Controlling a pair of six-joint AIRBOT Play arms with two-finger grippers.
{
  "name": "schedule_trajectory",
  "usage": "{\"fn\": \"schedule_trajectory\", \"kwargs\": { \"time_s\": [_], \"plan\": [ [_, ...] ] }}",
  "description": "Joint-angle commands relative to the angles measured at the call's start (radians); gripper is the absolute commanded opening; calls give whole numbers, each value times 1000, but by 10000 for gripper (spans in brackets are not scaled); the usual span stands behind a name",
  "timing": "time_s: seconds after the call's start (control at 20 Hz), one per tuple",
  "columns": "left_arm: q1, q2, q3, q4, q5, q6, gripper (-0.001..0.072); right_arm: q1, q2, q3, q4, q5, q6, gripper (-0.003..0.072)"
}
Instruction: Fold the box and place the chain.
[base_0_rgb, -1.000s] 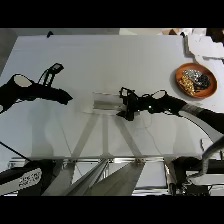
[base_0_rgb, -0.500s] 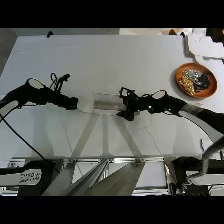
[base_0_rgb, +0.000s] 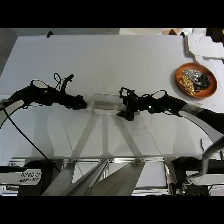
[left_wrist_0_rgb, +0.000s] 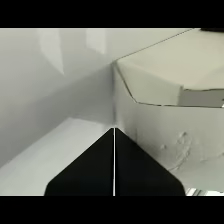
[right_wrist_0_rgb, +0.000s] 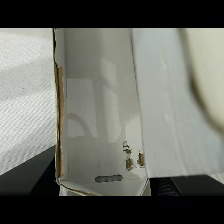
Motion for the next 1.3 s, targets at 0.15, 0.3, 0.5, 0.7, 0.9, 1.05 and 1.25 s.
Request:
{"fn": "schedule_trajectory", "kwargs": {
  "time_s": [0.15,0.3,0.5,0.7,0.9,1.05,1.25],
  "plan": [
    [-1,0,0,-85,-21,2,178,0,0,1,0,0,0,376],
    [-1,0,0,-85,-56,2,285,0,0,1,0,0,0,376],
    [-1,0,0,-85,-76,2,300,0,0,1,0,0,0,376],
    [-1,3,0,-77,-87,2,266,0,0,1,0,0,0,376],
    [4,40,0,-82,-20,-2,266,0,0,1,0,0,0,376],
    [1,48,0,-88,-17,-2,279,0,0,1,0,0,0,376],
    [1,48,0,-85,-23,-2,279,0,0,1,0,0,0,376]
  ]
}}
